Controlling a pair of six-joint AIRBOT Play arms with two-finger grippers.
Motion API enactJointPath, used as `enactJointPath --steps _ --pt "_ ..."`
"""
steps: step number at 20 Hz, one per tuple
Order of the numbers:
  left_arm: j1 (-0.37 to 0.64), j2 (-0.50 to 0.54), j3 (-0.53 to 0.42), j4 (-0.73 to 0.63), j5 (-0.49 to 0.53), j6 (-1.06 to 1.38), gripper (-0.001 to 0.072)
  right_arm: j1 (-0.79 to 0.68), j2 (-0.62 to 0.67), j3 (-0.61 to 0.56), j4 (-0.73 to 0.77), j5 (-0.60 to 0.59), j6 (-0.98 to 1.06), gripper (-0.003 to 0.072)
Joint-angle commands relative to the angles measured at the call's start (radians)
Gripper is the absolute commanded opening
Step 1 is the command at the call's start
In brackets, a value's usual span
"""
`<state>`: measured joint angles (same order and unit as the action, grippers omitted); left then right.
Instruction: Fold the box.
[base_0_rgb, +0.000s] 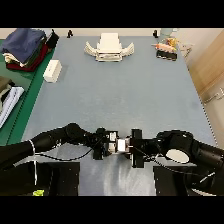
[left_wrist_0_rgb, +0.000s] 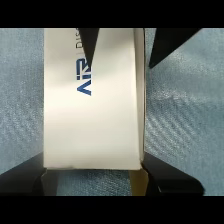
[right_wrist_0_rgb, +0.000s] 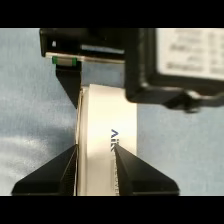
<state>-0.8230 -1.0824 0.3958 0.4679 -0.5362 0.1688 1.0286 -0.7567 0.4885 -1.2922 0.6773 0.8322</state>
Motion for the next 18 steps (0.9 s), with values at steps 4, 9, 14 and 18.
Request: enactJointPath --steps 4,9,14,18 --pt "0.0 0.0 0.0 0.0 0.004 -0.001 0.042 -0.015 0.1 0.0 0.001 -0.075 0.045 0.0372" --pt "0.0 0.0 0.0 0.0 0.005 -0.001 0.042 -0.038 0.076 -0.044 0.016 -0.088 0.201 0.0007" --pt "0.0 0.0 0.0 0.0 0.004 -0.001 0.042 -0.029 0.072 -0.155 0.156 -0.201 0.207 0.0006" --pt "0.0 0.0 0.0 0.0 0.004 -0.001 0.042 0.013 0.07 -0.217 0.202 -0.267 0.207 0.0007"
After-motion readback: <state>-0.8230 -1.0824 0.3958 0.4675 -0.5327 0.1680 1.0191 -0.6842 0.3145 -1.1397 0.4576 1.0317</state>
